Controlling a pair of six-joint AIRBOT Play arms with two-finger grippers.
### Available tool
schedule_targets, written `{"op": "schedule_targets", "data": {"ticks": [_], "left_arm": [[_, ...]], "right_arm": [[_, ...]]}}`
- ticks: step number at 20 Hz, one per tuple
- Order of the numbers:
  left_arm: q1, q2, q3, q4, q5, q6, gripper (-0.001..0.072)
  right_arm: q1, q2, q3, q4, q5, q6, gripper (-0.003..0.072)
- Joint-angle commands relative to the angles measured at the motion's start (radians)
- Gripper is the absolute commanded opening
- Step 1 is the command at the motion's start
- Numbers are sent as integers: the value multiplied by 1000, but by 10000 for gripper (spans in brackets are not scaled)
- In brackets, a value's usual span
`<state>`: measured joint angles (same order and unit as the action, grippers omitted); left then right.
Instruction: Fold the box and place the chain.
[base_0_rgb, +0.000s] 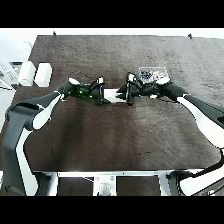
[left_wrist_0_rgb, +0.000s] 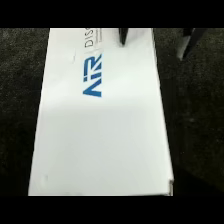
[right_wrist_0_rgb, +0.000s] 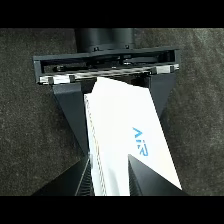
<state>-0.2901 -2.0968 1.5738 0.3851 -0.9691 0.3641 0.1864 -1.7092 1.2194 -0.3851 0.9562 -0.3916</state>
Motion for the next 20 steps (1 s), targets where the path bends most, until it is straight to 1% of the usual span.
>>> {"op": "schedule_targets", "data": {"ticks": [1,5,6,7,10,11,13,15,16,19,20], "left_arm": [[0,0,0,-1,0,-1,426],[0,0,0,-1,0,0,426],[0,0,0,-1,0,0,426],[0,0,0,-1,0,0,426],[0,0,0,-1,0,0,426],[0,0,0,-1,0,0,426],[0,0,0,-1,0,0,426],[0,0,0,-1,0,0,426],[0,0,0,-1,0,0,426],[0,0,0,-1,0,0,426],[0,0,0,-1,0,0,426]], "right_arm": [[-13,-11,0,-1,4,34,263],[-32,-27,0,1,11,60,250],[-32,-32,0,0,28,76,249],[-32,-38,0,-1,58,82,219],[-34,-42,3,1,103,103,225],[-37,-42,13,1,133,105,239],[-42,-41,49,4,187,143,234],[-48,-41,95,13,198,175,229],[-53,-41,118,15,197,175,201],[-64,-43,148,28,163,230,41],[-64,-52,152,-6,160,262,27]]}}
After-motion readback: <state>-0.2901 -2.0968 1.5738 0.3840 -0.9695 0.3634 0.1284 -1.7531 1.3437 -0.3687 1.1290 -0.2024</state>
